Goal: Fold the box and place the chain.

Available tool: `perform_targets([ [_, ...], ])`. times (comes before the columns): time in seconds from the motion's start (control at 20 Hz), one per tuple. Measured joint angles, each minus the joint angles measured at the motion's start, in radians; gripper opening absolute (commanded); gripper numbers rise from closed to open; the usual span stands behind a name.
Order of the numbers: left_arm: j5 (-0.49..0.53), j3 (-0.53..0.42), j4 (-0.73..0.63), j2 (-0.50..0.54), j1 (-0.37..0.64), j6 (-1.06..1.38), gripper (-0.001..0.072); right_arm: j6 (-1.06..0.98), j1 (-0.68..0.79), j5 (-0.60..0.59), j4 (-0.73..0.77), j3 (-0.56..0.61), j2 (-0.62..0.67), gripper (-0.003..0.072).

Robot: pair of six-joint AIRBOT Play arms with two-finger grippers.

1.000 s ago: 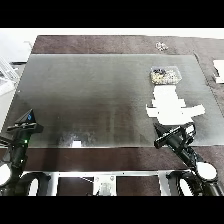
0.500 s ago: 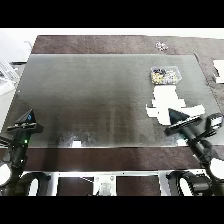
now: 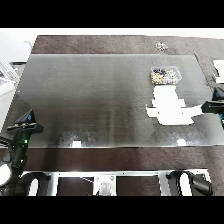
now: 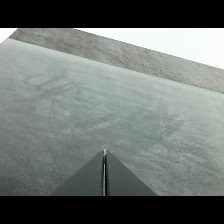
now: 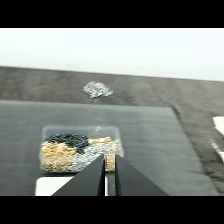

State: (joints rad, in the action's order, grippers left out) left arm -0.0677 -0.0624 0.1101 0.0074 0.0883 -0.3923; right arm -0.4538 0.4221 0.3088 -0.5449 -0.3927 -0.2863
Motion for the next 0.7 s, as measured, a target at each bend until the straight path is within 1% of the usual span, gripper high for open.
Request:
perform_targets([
  [0.1,0.0,0.0,0.0,0.0,0.0,0.0,0.0022,0.004,0.035,0.016,-0.006,-0.016,-0.019,0.0158],
  [0.2,0.0,0.0,0.0,0.0,0.0,0.0,0.0022,0.002,0.064,0.053,-0.019,-0.028,-0.067,0.0161],
  [0.25,0.0,0.0,0.0,0.0,0.0,0.0,0.0022,-0.011,0.082,0.078,-0.036,-0.038,-0.109,0.0201],
  [0.3,0.0,0.0,0.0,0.0,0.0,0.0,0.0022,-0.027,0.102,0.105,-0.059,-0.051,-0.156,0.02],
  [0.45,0.0,0.0,0.0,0.0,0.0,0.0,0.0023,-0.13,0.175,0.226,-0.147,-0.14,-0.351,0.02],
  [0.6,0.0,0.0,0.0,0.0,0.0,0.0,0.0022,-0.267,0.251,0.411,-0.279,-0.303,-0.595,0.0202],
  [0.7,0.0,0.0,0.0,0.0,0.0,0.0,0.0022,-0.326,0.297,0.508,-0.356,-0.418,-0.732,0.021],
])
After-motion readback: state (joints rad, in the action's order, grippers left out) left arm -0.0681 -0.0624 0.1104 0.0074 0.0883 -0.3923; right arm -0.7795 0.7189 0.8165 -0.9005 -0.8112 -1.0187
